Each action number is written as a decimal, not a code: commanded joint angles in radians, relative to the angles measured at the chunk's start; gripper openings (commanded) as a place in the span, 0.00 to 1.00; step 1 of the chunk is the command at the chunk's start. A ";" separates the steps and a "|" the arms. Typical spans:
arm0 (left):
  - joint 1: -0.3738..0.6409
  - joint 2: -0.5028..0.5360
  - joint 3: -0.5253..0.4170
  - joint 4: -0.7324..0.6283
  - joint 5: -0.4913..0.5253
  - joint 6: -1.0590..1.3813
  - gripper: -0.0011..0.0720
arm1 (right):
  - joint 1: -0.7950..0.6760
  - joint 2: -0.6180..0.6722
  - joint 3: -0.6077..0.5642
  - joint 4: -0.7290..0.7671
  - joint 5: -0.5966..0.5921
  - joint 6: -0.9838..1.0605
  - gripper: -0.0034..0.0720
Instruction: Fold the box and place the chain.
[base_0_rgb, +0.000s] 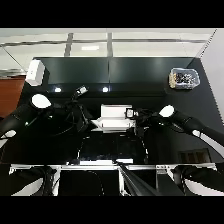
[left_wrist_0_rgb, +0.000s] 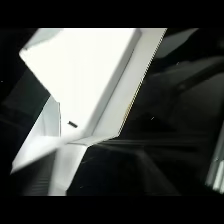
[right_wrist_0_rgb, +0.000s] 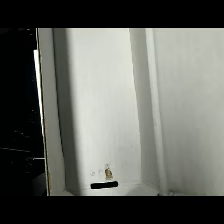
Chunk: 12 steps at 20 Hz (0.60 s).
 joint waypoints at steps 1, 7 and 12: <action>-0.019 0.010 -0.021 0.080 0.080 0.263 1.00 | 0.001 0.000 0.000 0.000 0.000 0.000 0.21; -0.138 -0.014 -0.021 0.208 0.215 0.369 0.99 | 0.001 0.000 0.000 0.000 0.000 0.000 0.21; -0.165 -0.017 -0.021 0.130 0.253 0.368 0.96 | 0.001 0.000 0.000 0.000 0.000 0.000 0.21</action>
